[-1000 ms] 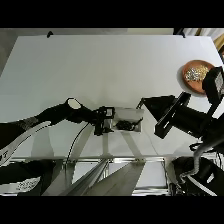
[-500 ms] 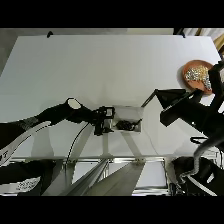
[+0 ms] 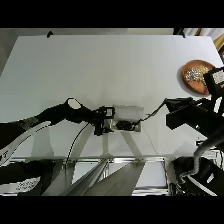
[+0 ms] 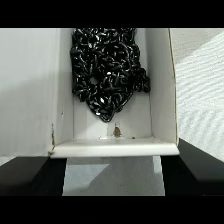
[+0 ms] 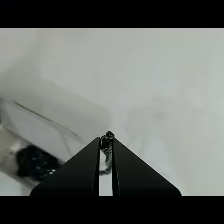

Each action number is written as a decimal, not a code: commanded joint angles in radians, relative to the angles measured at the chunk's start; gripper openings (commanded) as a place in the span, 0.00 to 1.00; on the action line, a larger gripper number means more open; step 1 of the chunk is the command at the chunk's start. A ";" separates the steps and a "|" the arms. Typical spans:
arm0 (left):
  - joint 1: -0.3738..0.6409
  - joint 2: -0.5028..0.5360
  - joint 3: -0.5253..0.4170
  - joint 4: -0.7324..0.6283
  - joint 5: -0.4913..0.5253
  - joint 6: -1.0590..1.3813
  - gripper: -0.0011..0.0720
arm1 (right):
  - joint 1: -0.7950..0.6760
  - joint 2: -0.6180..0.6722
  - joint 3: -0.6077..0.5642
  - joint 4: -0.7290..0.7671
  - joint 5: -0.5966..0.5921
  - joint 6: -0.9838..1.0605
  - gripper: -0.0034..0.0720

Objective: Fold the box and place the chain.

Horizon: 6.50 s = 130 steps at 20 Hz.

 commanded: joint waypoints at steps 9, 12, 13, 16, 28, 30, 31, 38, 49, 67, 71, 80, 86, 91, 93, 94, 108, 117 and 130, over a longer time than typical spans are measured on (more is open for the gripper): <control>0.000 0.000 0.000 0.000 0.000 0.000 0.06 | 0.001 0.008 0.037 0.419 -0.174 -0.209 0.06; 0.000 0.000 0.000 0.000 0.000 0.000 0.06 | 0.001 0.008 0.083 0.484 -0.183 -0.262 0.06; 0.000 0.000 0.000 0.000 0.000 0.000 0.06 | 0.001 0.008 0.098 0.505 -0.189 -0.283 0.06; 0.000 0.000 0.000 0.000 0.000 0.000 0.06 | 0.001 0.008 0.116 0.528 -0.219 -0.308 0.06; 0.000 0.000 0.000 0.000 0.000 0.000 0.06 | 0.001 -0.312 0.116 0.525 -0.113 -0.362 0.06; 0.000 0.000 0.000 0.000 0.000 0.000 0.06 | 0.001 -0.375 0.116 0.525 -0.079 -0.402 0.06; 0.000 0.000 0.000 0.000 0.000 0.000 0.06 | 0.001 -0.395 0.116 0.525 -0.055 -0.407 0.06; 0.000 0.000 0.000 0.000 0.000 0.000 0.06 | 0.001 -0.410 0.077 0.535 -0.045 -0.416 0.06; 0.000 0.000 0.000 0.000 0.000 0.000 0.06 | 0.001 -0.538 0.062 0.541 -0.019 -0.435 0.13; 0.000 0.000 0.000 0.000 0.000 0.000 0.06 | -0.397 -0.581 0.425 0.440 0.241 -0.669 0.06; 0.000 0.000 0.000 0.000 0.000 0.000 0.06 | -0.457 -0.750 0.425 0.624 0.212 -0.954 0.06; 0.000 0.000 0.000 0.000 0.000 0.000 0.06 | -0.454 -1.023 0.425 0.745 0.381 -1.068 0.06; 0.000 0.000 0.000 0.000 0.000 0.000 0.06 | -0.340 -0.987 0.425 0.875 0.465 -1.324 0.06; 0.000 0.000 0.000 0.000 0.000 0.000 0.06 | -0.238 -0.904 0.425 0.749 0.477 -1.327 0.06; 0.000 0.000 0.000 0.000 0.000 0.000 0.06 | -0.220 -0.898 0.425 0.754 0.525 -1.326 0.17; 0.000 0.000 0.000 0.000 0.000 0.000 0.06 | -0.214 -0.897 0.422 0.752 0.547 -1.326 0.22; 0.000 0.000 0.000 0.000 0.000 0.000 0.06 | -0.076 -0.775 0.235 0.686 0.219 -1.408 0.51; 0.000 0.000 0.000 0.000 0.000 0.000 0.06 | -0.025 -0.737 0.136 0.727 0.042 -1.407 0.51; 0.000 0.000 0.000 0.000 0.000 0.000 0.06 | -0.028 -0.737 0.136 0.632 0.112 -1.392 0.51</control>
